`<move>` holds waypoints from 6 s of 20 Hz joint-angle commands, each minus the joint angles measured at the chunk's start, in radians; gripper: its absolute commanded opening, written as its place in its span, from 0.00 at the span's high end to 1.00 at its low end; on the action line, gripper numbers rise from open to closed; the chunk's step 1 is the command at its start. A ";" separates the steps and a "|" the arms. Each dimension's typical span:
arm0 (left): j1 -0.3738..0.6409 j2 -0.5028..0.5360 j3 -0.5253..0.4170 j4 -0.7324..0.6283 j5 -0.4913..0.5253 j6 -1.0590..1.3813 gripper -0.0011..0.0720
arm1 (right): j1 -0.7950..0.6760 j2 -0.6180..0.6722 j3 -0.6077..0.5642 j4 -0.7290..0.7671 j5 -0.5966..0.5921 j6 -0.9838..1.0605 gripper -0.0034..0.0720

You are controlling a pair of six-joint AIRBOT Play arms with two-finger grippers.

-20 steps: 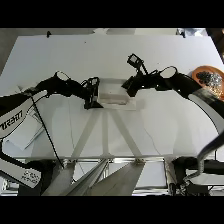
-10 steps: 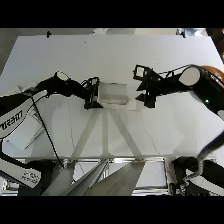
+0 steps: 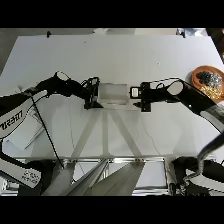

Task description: Fold the box and place the chain.

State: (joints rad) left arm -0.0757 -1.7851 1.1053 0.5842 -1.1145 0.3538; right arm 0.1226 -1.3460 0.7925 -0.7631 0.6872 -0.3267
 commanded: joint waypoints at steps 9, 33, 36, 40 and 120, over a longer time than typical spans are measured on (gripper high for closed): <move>0.000 0.001 0.000 0.000 0.000 0.001 0.53 | 0.000 -0.109 -0.006 0.204 0.009 -0.233 0.58; 0.000 0.001 0.000 0.000 0.000 0.000 0.53 | 0.011 -0.150 -0.006 0.436 0.082 -0.321 0.41; 0.000 0.001 0.000 0.000 0.000 0.001 0.53 | 0.011 -0.149 -0.006 0.435 0.075 -0.320 0.50; 0.000 0.001 0.000 0.000 0.000 0.000 0.53 | 0.011 -0.101 -0.006 0.426 0.076 -0.301 0.94; 0.000 0.001 0.000 0.000 0.000 0.000 0.53 | 0.029 -0.026 -0.005 0.079 -0.079 1.278 0.43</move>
State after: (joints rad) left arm -0.0757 -1.7847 1.1053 0.5835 -1.1122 0.3553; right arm 0.1429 -1.3834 0.7868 -0.6216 0.6495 0.8951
